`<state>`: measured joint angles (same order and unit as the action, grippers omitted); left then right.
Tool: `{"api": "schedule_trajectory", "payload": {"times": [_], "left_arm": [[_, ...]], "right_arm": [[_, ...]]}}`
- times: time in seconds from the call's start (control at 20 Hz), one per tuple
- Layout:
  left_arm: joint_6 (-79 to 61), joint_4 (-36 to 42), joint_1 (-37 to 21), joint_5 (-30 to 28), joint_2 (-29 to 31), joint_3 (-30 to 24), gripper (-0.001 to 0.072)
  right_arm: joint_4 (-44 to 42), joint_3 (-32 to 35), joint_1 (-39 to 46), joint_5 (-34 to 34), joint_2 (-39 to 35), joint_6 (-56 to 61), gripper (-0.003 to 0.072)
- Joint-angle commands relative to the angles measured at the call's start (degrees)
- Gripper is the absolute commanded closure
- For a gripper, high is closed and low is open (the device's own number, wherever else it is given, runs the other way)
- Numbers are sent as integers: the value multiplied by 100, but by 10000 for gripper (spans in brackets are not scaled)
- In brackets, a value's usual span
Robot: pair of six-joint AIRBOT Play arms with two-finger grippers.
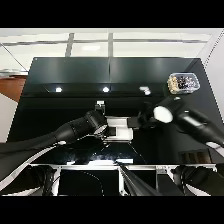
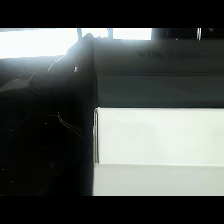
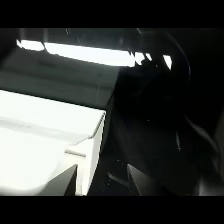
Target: Fold the box and place the chain.
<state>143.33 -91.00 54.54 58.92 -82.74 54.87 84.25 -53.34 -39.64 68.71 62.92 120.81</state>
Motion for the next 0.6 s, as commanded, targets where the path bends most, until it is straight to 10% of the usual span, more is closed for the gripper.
{"api": "schedule_trajectory", "payload": {"times": [0.0, 0.25, 0.4, 0.5, 0.55], "left_arm": [[2, 0, 4, 0, 0, 2, 678], [2, 0, 4, 0, 0, 2, 678], [2, 0, 4, 0, 0, 2, 678], [2, 0, 4, 0, 0, 2, 678], [2, 0, 4, 0, 0, 2, 678]], "right_arm": [[-11, -238, 466, 420, -787, -501, 305], [1792, -219, 1515, 680, -1331, -1086, 306], [3086, 164, 2312, -468, -1322, -1086, 306], [2706, 337, 3082, -1294, -1032, -1178, -34], [2282, 319, 3447, -1661, -752, -1257, -34]]}}
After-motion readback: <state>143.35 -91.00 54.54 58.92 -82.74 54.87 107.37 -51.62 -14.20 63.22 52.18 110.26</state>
